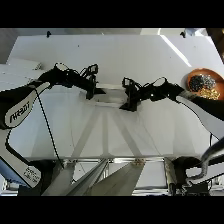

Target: Fold the box and place the chain.

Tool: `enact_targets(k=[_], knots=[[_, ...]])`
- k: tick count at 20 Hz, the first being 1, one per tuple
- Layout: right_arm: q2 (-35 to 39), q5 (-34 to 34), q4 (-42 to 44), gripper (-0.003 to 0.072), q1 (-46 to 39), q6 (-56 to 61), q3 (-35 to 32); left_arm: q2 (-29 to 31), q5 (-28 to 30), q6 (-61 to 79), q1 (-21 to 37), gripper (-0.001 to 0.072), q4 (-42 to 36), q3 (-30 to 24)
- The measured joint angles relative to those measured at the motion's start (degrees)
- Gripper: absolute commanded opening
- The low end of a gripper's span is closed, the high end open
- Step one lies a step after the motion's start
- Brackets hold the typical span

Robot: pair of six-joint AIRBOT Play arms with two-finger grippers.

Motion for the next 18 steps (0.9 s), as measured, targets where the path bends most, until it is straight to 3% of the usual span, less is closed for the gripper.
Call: enact_targets(k=[7, 9, 10, 18], knots=[[0.0, 0.3, -1.0, 0.0654, 0.0, 0.1, 0.0, 0.0, 0.0, 0.0, 0.0, 0.0014, 0.0, 0.0], [0.0, -0.7, -1.1, 0.0448, 0.0, 0.1, 0.0, 0.0, 0.0, -0.1, 0.0, 0.0014, 0.0, 0.0], [0.0, -1.2, -1.2, 0.0426, 0.0, 0.2, 0.0, 0.0, 0.0, 0.0, 0.0, 0.0014, 0.0, 0.0], [0.0, -3.0, -1.4, 0.0426, 0.0, 0.2, 0.0, 0.0, 0.0, -0.1, 0.0, 0.0014, 0.0, 0.0]])
